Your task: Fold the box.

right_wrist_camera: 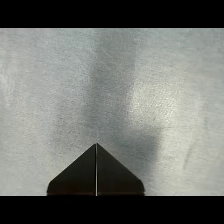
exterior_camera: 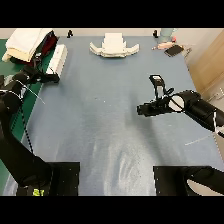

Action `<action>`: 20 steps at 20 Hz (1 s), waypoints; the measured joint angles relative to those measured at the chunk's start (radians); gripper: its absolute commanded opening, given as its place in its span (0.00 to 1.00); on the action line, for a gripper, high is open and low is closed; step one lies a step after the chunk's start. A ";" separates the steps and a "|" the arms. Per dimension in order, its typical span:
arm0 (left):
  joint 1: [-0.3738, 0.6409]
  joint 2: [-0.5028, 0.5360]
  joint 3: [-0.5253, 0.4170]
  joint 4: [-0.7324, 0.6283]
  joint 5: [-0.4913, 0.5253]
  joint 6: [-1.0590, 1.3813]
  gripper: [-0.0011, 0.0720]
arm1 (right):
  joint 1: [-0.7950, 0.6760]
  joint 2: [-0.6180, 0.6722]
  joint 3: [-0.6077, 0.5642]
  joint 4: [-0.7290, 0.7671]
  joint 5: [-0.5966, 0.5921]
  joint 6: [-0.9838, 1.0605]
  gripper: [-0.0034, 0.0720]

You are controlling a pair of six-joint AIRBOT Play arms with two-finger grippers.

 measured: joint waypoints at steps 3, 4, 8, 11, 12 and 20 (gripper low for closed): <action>0.018 0.031 0.002 0.008 -0.076 -0.003 0.98 | 0.000 0.000 0.000 0.000 0.000 0.000 0.05; 0.026 0.047 0.005 0.018 -0.116 -0.006 0.98 | 0.000 0.000 0.000 0.000 0.000 0.000 0.05; 0.070 0.139 0.033 0.024 -0.263 -0.037 0.98 | 0.000 0.000 0.000 0.000 0.000 0.000 0.05; 0.097 0.222 0.060 0.066 -0.427 -0.087 0.58 | 0.000 0.000 0.000 0.000 0.000 0.000 0.05; 0.105 0.251 0.070 0.083 -0.492 -0.108 0.04 | 0.000 0.000 0.000 0.000 0.000 0.000 0.05; 0.020 0.516 0.101 0.130 -0.753 -0.208 0.02 | 0.000 0.000 0.000 0.000 0.000 0.000 0.05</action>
